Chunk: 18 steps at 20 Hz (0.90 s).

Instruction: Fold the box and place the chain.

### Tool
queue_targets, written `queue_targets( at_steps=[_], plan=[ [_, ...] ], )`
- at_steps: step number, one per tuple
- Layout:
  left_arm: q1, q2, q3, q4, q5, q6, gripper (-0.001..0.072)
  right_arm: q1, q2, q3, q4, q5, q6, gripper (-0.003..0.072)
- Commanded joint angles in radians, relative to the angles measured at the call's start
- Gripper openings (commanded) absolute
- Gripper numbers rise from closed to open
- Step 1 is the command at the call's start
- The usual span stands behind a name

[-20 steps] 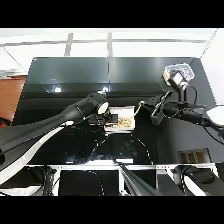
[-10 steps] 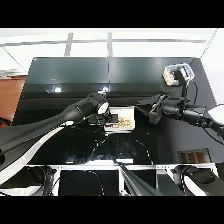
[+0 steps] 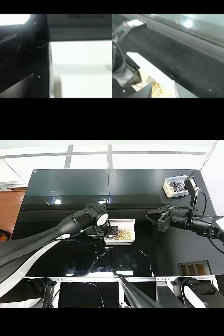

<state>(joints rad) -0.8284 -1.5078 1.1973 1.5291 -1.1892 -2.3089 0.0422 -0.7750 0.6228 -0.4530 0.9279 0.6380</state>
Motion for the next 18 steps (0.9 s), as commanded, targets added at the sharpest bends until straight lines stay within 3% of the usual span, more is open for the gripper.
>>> queue_targets(
  at_steps=[1,4,6,8,11,13,14,17,18],
  plan=[
    [-0.008,0.122,0.001,0.035,-0.057,0.136,0.0468,-0.006,0.0,0.0,-0.014,0.011,0.002,0.0305],
    [0.02,0.303,-0.059,0.177,-0.154,0.175,0.0468,-0.006,-0.001,0.0,-0.015,0.01,0.003,0.0305],
    [0.118,0.425,-0.159,0.199,-0.146,0.159,0.0467,-0.006,-0.001,0.0,-0.021,0.011,0.003,0.0305],
    [0.283,0.524,-0.298,0.112,-0.028,0.134,0.0467,-0.006,-0.001,0.0,-0.021,0.012,0.007,0.0305],
    [0.536,0.61,-0.521,-0.261,0.294,0.265,0.0467,-0.006,-0.001,0.0,-0.023,0.011,0.007,0.0306],
    [0.629,0.615,-0.634,-0.534,0.489,0.578,0.0467,-0.006,-0.001,0.0,-0.024,0.006,0.006,0.0306],
    [0.651,0.605,-0.661,-0.652,0.509,0.822,0.0467,-0.006,-0.001,0.0,-0.024,0.003,0.006,0.0305],
    [0.643,0.57,-0.663,-0.755,0.344,1.51,0.047,-0.006,-0.001,0.0,-0.024,0.002,0.006,0.0305],
    [0.631,0.563,-0.663,-0.756,0.312,1.651,0.0507,-0.006,-0.001,0.0,-0.024,0.003,0.006,0.0305]
  ],
)
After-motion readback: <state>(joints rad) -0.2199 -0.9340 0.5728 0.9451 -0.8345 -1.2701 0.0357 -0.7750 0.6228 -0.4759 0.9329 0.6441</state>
